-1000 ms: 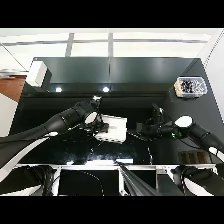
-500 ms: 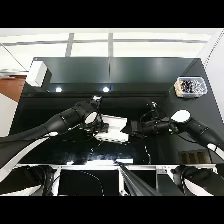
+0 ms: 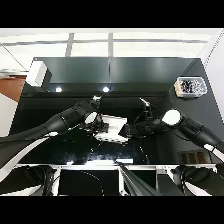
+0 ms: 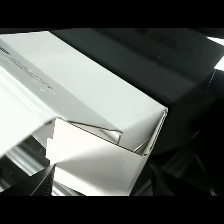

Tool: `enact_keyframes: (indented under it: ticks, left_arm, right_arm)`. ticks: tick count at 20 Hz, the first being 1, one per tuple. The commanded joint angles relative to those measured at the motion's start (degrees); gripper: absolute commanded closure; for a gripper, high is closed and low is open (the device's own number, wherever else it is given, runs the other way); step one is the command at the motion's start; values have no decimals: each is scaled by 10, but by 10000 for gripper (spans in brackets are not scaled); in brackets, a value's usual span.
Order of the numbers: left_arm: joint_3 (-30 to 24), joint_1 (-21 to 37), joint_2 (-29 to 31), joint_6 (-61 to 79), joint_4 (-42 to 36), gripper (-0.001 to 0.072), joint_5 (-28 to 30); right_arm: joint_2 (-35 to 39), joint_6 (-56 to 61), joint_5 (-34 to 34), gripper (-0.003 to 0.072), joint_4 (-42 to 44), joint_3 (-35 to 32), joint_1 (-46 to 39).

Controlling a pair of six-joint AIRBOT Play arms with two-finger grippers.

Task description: Fold the box and place the chain.

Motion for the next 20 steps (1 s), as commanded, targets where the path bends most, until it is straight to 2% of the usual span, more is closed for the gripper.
enact_keyframes:
  ticks: [1, 3, 4, 5, 11, 13, 16, 20]
  left_arm:
    - [0, 0, 0, 0, 0, 675, 0]
    - [0, 0, 0, 0, 1, 675, 0]
    - [0, 0, 0, 0, 1, 675, 0]
    - [0, 0, 0, 0, 1, 675, 0]
    - [0, 0, 0, 0, 1, 675, 0]
    - [0, 0, 0, 0, 1, 675, 0]
    - [0, 0, 0, 0, 0, 675, 0]
    - [0, 0, 0, 0, 1, 675, 1]
  right_arm:
    - [0, 57, -34, 39, -37, 13, 30]
    - [-1, 72, -39, 39, -37, 13, 36]
    - [-1, 73, -38, 146, -37, 13, 38]
    - [-1, 73, -38, 188, -37, 13, 39]
    - [-1, 112, -44, 213, -65, 14, 43]
    - [-1, 158, -44, 213, -106, 20, 56]
    - [-2, 221, -47, 323, -182, 37, 87]
    - [-22, 325, -33, 326, -276, 68, 115]
